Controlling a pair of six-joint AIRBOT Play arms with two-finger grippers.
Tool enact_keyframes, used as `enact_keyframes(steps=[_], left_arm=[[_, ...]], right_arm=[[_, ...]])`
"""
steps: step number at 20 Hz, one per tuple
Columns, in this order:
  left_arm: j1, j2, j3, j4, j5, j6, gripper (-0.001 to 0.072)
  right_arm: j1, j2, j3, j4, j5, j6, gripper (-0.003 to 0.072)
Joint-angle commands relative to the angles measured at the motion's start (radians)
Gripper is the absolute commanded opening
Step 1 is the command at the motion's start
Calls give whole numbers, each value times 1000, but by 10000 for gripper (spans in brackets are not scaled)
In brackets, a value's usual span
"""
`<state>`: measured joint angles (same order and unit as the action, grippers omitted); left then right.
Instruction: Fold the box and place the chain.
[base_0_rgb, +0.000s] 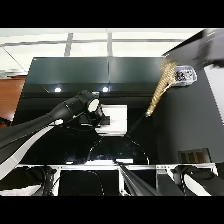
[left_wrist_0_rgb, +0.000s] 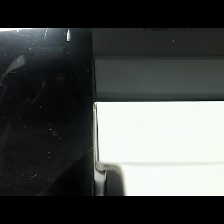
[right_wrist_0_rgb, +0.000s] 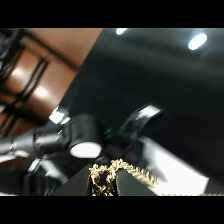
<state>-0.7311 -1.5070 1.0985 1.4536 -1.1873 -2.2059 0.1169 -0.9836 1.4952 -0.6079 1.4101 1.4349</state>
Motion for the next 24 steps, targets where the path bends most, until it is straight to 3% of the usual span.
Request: enact_keyframes(steps=[1,8,16,24], left_arm=[[0,0,0,0,-1,0,29],[0,0,0,0,-3,0,29],[0,0,0,0,-2,0,29],[0,0,0,0,-2,0,29]], right_arm=[[159,0,-190,-28,-136,-9,15],[318,-8,-439,17,-352,1,15],[385,-100,-521,-56,-404,4,15],[384,-177,-528,-116,-402,5,37]])
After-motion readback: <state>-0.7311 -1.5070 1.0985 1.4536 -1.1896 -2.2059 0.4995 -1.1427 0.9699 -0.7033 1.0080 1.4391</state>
